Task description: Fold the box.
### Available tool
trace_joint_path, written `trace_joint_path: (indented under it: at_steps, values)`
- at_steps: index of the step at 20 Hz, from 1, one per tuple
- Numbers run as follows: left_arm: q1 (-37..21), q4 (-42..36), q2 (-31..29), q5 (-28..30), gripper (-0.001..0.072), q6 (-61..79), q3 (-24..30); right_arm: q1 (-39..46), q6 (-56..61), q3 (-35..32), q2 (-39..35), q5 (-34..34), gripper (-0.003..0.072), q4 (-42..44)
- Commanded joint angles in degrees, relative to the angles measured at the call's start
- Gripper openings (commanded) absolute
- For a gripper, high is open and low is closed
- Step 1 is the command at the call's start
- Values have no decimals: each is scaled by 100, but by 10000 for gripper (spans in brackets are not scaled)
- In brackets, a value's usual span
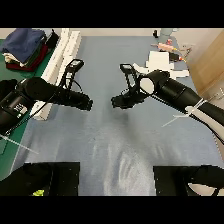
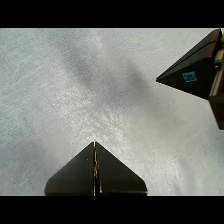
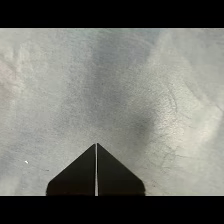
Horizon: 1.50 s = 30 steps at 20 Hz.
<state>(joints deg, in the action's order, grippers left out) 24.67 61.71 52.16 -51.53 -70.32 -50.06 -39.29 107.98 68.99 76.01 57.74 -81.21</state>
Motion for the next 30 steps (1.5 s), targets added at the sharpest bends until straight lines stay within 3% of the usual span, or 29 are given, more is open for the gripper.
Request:
trace_joint_path:
  at_steps: [1, 11, 15, 17, 19, 21, 23, 27, 30]
  values:
    - [0, 0, -2, 2, 14, 2, 2, 2, 0, 4, 4, 0, 3, 2]
    - [0, 0, -2, 2, 14, 2, 2, 2, 2, 4, 4, -9, 2, 2]
    - [0, 0, -2, 2, 14, 2, 2, 2, 133, 4, 15, -396, 3, 201]
    - [0, 0, -2, 4, 14, 2, 2, 162, 422, 157, 17, -400, 4, -389]
    - [0, 0, -2, 4, 14, 2, 2, 1008, 837, 796, 17, 387, 129, -1071]
    - [0, 0, -2, 2, 14, 2, 2, 2382, 494, 1488, 20, 767, 223, -684]
    - [0, 0, -2, 2, 14, 2, 2, 3858, -153, 1926, 74, 638, 390, 157]
    - [0, 0, -2, 2, 14, 2, 2, 6354, -1582, 2409, 1099, 170, 406, 2277]
    - [0, 0, -2, 2, 15, 2, 2, 7368, -2793, 2487, 2249, -444, 405, 4210]
